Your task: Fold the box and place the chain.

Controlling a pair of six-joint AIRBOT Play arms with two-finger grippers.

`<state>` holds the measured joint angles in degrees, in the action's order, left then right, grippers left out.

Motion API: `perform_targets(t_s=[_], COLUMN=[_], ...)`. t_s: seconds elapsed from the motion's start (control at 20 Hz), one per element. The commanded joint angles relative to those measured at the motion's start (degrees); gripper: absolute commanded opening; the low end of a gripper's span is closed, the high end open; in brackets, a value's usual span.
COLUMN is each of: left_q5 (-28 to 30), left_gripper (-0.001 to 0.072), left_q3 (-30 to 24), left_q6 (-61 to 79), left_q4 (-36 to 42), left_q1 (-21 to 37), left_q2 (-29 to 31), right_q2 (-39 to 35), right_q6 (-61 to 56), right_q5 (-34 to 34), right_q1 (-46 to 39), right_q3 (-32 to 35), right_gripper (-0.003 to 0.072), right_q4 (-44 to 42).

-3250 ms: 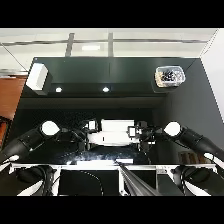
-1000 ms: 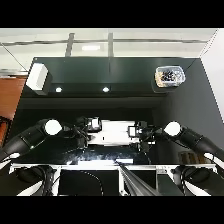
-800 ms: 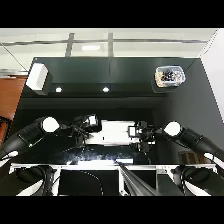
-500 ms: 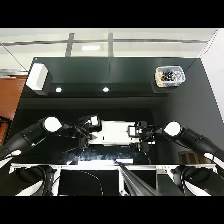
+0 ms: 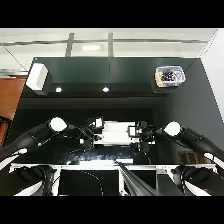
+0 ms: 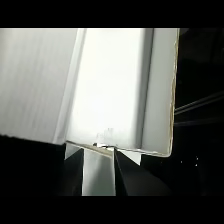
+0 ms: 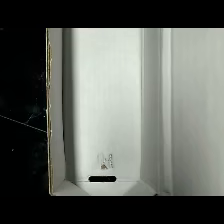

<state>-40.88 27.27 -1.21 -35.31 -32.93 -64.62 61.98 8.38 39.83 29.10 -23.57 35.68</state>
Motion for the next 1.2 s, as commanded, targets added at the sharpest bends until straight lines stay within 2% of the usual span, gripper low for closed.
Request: perform_targets(t_s=[0.0, 0.3, 0.65, 0.75, 0.8, 0.85, 0.9, 0.95, 1.05, 1.15], left_q5=[-0.13, 0.33, 3.41, 3.43, 3.72, 4.35, 5.07, 5.44, 5.51, 5.49], left_gripper=[0.0232, 0.0216, 0.0216, 0.0154, 0.0162, 0.0222, 0.0365, 0.0378, 0.0303, 0.0315], left_q3=[0.02, 0.02, 0.02, 0.0, 0.0, 0.0, 0.02, 0.02, 0.02, 0.02], left_q6=[1.22, 1.25, 1.25, 1.25, 1.25, 1.25, 1.25, 1.25, 1.25, 1.22], left_q4=[2.91, 4.92, 4.7, 4.55, 4.55, 4.55, 4.52, 4.31, 4.28, 4.28], left_q1=[-1.36, -2.21, -4.07, -4.13, -4.13, -4.13, -4.13, -4.13, -4.13, -4.13], left_q2=[-0.31, -0.83, -1.86, -1.86, -1.86, -1.86, -1.86, -1.86, -1.86, -1.84], right_q2=[-0.02, -0.02, -0.02, -0.02, -0.02, -0.02, -0.02, -0.02, -0.02, -0.02], right_q6=[0.0, 0.0, 0.02, 0.02, 0.02, 0.0, 0.0, 0.0, 0.0, 0.02], right_q5=[0.0, 0.0, 0.0, 0.0, 0.0, 0.0, 0.0, 0.0, 0.0, 0.0], right_q1=[0.04, 0.04, 0.04, 0.04, 0.04, 0.04, 0.04, 0.04, 0.04, 0.04], right_q3=[-0.04, -0.04, -0.04, -0.04, -0.04, -0.04, -0.04, -0.04, -0.04, -0.04], right_gripper=[0.0247, 0.0247, 0.0247, 0.0247, 0.0247, 0.0247, 0.0248, 0.0247, 0.0247, 0.0247], right_q4=[-0.09, -0.09, -0.09, -0.09, -0.09, -0.09, -0.09, -0.09, -0.09, -0.07])
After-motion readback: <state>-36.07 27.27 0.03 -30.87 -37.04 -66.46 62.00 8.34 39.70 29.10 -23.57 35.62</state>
